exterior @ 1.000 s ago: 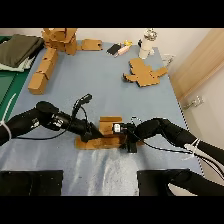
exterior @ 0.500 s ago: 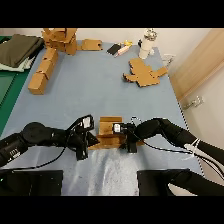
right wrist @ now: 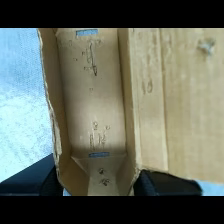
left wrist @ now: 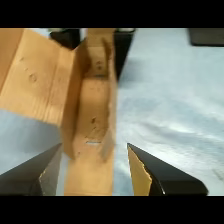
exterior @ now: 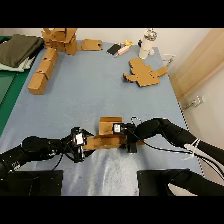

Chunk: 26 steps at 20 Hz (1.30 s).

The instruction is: Fold the box.

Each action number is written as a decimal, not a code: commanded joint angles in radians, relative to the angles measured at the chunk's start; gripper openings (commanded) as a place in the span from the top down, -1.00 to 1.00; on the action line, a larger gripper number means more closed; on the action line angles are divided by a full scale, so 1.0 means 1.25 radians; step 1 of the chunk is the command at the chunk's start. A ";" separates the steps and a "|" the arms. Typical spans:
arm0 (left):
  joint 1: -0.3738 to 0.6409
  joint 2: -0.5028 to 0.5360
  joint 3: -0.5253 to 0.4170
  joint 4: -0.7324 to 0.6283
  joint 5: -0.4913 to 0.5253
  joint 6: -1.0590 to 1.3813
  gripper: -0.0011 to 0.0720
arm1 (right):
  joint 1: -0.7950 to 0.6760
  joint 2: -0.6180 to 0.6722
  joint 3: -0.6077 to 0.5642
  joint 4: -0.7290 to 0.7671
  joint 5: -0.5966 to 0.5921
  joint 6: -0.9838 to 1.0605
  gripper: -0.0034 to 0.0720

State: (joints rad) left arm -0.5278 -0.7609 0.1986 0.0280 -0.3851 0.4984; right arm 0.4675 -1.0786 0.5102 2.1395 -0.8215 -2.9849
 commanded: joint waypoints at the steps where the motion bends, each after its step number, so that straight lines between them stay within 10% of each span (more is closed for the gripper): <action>1: 0.000 -0.030 -0.010 -0.047 0.093 0.005 -0.71 | 0.000 0.000 0.000 -0.001 0.000 0.000 -0.44; 14: -0.001 -0.182 0.076 -0.022 -0.020 0.005 -0.62 | 0.000 0.000 0.000 -0.001 0.000 0.000 -0.44; 16: -0.001 -0.195 0.086 -0.017 -0.027 0.006 0.47 | 0.000 0.000 0.000 -0.001 0.000 0.000 -0.44; 26: -0.001 -0.208 0.096 -0.016 -0.046 0.027 0.56 | 0.000 0.000 0.000 -0.001 0.000 0.000 -0.44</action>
State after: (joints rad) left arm -0.5278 -1.0100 0.3107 0.0074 -0.4240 0.5133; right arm 0.4675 -1.0786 0.5102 2.1380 -0.8219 -2.9849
